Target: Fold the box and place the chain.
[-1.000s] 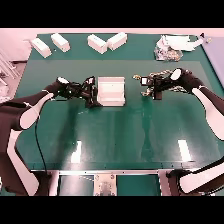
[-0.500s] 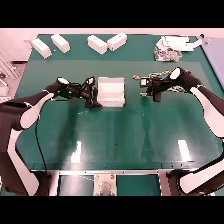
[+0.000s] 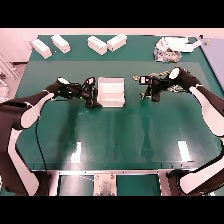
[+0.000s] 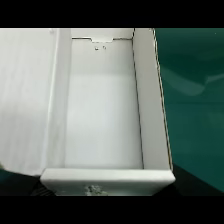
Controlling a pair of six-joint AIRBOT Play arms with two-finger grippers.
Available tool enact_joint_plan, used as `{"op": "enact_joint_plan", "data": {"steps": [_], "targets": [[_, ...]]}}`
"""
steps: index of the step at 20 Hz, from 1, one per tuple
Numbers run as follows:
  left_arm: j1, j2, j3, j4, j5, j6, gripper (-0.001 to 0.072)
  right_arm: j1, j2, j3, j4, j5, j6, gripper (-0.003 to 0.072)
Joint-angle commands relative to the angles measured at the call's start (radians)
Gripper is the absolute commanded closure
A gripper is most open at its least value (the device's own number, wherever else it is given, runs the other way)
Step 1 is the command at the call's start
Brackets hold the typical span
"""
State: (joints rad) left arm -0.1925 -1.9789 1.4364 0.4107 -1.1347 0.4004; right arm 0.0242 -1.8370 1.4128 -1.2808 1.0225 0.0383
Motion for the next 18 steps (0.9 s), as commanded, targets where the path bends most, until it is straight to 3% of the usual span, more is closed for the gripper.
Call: {"op": "enact_joint_plan", "data": {"steps": [1, 13, 18], "targets": [[0.000, 0.000, 0.001, 0.000, 0.000, 0.000, 0.0196, 0.001, 0.007, 0.052, 0.060, 0.039, 0.090, 0.0676], [0.000, 0.000, 0.001, 0.000, 0.000, 0.000, 0.0196, 0.001, 0.258, 0.069, 0.181, 0.084, 0.191, 0.0678], [0.000, 0.000, 0.001, 0.000, 0.000, 0.000, 0.0196, -0.004, 0.259, 0.027, 0.167, 0.100, 0.207, 0.0677]]}}
